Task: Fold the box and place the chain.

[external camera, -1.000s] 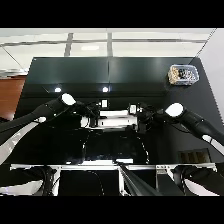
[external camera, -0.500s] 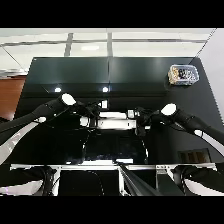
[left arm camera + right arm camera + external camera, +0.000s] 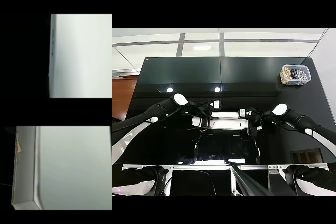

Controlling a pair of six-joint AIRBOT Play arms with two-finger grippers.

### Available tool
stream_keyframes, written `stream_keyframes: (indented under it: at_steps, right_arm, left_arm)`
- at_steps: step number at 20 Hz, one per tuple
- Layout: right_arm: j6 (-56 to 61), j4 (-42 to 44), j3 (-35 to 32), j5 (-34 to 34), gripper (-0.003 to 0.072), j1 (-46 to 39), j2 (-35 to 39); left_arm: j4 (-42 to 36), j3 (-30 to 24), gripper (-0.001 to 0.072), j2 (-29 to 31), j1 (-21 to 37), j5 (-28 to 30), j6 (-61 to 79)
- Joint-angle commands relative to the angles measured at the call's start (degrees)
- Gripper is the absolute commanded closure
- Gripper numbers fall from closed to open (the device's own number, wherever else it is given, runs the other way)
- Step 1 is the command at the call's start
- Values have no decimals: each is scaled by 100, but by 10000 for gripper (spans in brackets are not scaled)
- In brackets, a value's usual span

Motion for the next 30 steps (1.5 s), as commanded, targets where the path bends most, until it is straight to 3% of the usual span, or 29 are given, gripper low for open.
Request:
stream_keyframes:
  at_steps: [1,14,15,16,20,21,23,27,30]
  right_arm:
    - [138,24,0,-109,33,-2,-26]
    - [199,-20,0,-170,39,11,-33]
    - [197,-20,0,-170,156,11,-33]
    - [199,-20,0,-170,200,11,-33]
    - [197,-20,2,-168,200,11,-33]
    - [197,-20,0,-166,200,11,-33]
    - [195,-26,0,-164,200,11,-33]
    - [195,-26,0,-162,200,11,-33]
    - [157,-72,0,-76,200,15,-33]
  left_arm:
    - [-2,0,681,-4,-4,0,4]
    - [-2,0,681,-4,-4,2,4]
    - [-2,0,681,-4,-4,2,4]
    - [-2,0,680,-4,-4,2,4]
    - [0,0,677,26,4,-2,-195]
    - [4,2,583,87,11,4,-402]
    - [90,0,94,315,81,-7,-702]
    - [802,0,66,1069,514,-527,-1814]
    - [1270,0,71,1582,1049,-1419,-2868]
